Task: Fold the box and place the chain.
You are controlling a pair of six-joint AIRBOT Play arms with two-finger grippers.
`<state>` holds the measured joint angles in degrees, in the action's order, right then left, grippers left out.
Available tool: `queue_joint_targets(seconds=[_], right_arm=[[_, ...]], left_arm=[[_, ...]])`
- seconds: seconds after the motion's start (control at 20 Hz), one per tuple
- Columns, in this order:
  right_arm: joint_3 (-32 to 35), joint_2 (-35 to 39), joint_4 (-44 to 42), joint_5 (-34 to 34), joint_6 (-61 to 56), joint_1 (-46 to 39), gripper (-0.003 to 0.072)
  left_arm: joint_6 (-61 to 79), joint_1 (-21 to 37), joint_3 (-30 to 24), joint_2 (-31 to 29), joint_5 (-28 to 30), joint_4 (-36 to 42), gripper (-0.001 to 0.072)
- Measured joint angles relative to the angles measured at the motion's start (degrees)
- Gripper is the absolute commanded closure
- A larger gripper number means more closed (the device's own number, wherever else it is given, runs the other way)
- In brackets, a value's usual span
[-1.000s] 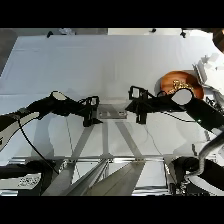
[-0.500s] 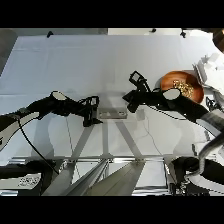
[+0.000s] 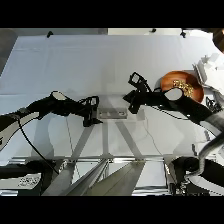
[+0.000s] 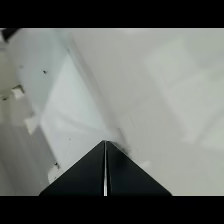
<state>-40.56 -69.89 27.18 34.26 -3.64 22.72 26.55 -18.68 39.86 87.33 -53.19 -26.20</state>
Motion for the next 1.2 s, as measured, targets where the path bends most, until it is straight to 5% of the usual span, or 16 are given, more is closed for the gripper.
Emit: queue_joint_targets(seconds=[0.3,0.55,1.2], right_arm=[[0.0,9.1,19.2,13.3,-7.3,0.0,0.0675],[0.0,8.5,29.5,18.3,-9.4,0.0,0.0673],[-2.1,-2.6,34.1,9.9,-9.8,5.2,0.0674]], left_arm=[[0.0,0.0,0.0,0.0,0.0,0.0,0.0496],[0.0,0.0,0.0,0.0,0.0,0.0,0.0496],[0.0,0.0,0.0,0.0,0.0,0.0,0.0496]])
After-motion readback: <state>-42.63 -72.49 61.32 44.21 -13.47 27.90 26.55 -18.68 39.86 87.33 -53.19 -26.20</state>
